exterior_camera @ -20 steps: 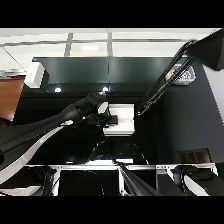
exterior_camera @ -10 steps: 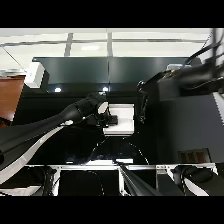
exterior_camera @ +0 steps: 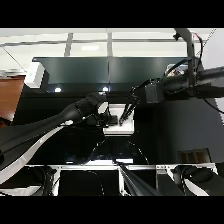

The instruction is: Fold the box and place the chain.

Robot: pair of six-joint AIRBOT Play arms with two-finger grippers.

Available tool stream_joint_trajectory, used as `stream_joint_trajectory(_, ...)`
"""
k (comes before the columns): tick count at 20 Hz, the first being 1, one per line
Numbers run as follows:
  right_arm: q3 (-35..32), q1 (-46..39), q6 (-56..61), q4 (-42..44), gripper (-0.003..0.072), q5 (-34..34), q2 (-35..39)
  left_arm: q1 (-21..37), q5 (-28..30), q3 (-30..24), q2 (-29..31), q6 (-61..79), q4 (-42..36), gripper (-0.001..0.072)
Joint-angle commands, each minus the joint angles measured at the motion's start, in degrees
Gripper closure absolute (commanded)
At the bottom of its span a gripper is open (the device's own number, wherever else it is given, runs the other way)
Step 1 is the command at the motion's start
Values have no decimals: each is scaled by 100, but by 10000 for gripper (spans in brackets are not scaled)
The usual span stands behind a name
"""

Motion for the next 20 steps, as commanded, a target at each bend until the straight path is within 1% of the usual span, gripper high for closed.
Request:
stream_joint_trajectory(1, -496, 9, 17, -68, 677, -116, -63, 2, 4, 2, 0, 0, 2, 685)
stream_joint_trajectory(5, -1373, 9, 44, -2, 676, -610, -190, 2, 2, 2, 0, 0, 2, 686)
stream_joint_trajectory(9, -1683, 59, 44, 2, 674, -785, -348, 2, 2, 2, 0, 0, 2, 686)
stream_joint_trajectory(12, -1740, 162, 44, -37, 664, -909, -361, 2, 4, 2, 0, 0, 0, 686)
stream_joint_trajectory(13, -1740, 162, 72, -42, 516, -938, -361, 2, 4, 2, 0, 0, 2, 686)
stream_joint_trajectory(14, -1740, 162, 101, -44, 409, -964, -361, 2, 2, 2, 0, 0, 2, 686)
stream_joint_trajectory(16, -1735, 140, 96, -146, 411, -973, -358, 2, 11, 2, 0, 0, 4, 685)
stream_joint_trajectory(20, -1738, -332, 105, -905, 412, -966, -354, 2, 50, 2, 0, 0, 0, 685)
